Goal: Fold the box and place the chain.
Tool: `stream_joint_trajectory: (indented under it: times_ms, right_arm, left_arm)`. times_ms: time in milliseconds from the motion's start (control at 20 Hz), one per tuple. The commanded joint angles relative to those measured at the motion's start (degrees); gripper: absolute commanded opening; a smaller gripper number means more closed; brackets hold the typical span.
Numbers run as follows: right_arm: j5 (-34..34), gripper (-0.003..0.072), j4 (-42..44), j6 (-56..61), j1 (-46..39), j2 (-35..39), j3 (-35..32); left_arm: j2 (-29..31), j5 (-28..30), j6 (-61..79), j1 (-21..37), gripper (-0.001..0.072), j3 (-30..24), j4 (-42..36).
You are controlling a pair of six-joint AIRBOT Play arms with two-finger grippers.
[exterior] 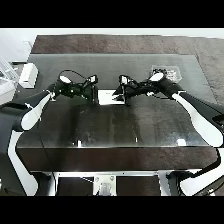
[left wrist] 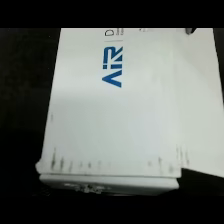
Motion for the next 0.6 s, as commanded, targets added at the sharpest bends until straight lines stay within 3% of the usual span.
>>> stream_joint_trajectory:
  times_ms: [0, 550]
  right_arm:
    - [-1.38, 0.0284, -0.02, -0.72, 0.22, 0.02, 0.07]
    - [-5.03, 0.0306, 0.15, -1.31, 0.83, 1.4, -0.24]
  left_arm:
    - [0.0, 0.02, 0.02, -0.02, 0.0519, -0.02, 0.02]
    - [0.0, 0.02, 0.02, -0.02, 0.0519, -0.02, 0.02]
